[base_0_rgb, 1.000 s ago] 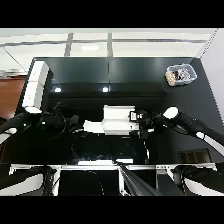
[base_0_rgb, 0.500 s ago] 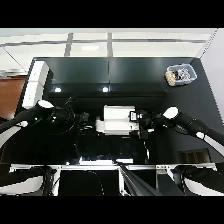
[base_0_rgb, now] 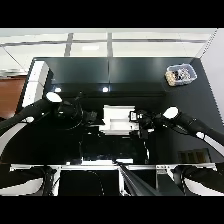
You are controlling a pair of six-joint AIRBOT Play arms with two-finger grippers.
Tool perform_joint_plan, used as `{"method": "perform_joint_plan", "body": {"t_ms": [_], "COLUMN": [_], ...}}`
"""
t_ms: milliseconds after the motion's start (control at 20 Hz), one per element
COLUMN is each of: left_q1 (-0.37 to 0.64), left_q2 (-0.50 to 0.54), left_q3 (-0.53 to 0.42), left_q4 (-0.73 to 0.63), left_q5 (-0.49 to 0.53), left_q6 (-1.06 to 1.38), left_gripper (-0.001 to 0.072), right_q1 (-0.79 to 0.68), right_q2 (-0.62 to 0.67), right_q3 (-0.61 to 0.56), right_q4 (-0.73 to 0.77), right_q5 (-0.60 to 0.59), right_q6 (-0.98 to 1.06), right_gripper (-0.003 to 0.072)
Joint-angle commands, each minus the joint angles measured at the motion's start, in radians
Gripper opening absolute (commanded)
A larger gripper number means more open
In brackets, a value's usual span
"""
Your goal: Fold the box and place the chain.
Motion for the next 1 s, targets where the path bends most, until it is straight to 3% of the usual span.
{"method": "perform_joint_plan", "body": {"t_ms": [0,200,600,750,950], "left_q1": [-0.083,-0.134,-0.224,-0.249,-0.295], "left_q2": [0.0,0.0,0.0,0.0,0.0], "left_q3": [0.084,0.13,0.133,0.133,0.156], "left_q4": [0.146,0.177,0.347,0.36,0.552], "left_q5": [0.025,0.039,0.132,0.161,0.141], "left_q6": [-0.208,-0.312,-0.561,-0.595,-0.77], "left_gripper": [0.0481,0.0405,0.0404,0.0284,0.0284], "right_q1": [0.001,0.001,0.001,0.001,0.001], "right_q2": [0.0,0.0,0.0,0.0,0.0], "right_q3": [0.0,0.0,0.0,0.0,0.0], "right_q4": [0.0,0.0,0.0,0.0,0.0], "right_q5": [0.0,0.0,0.0,0.0,0.0], "right_q6": [0.0,0.0,0.0,0.0,0.0], "right_gripper": [0.0188,0.0188,0.0188,0.0188,0.0188]}}
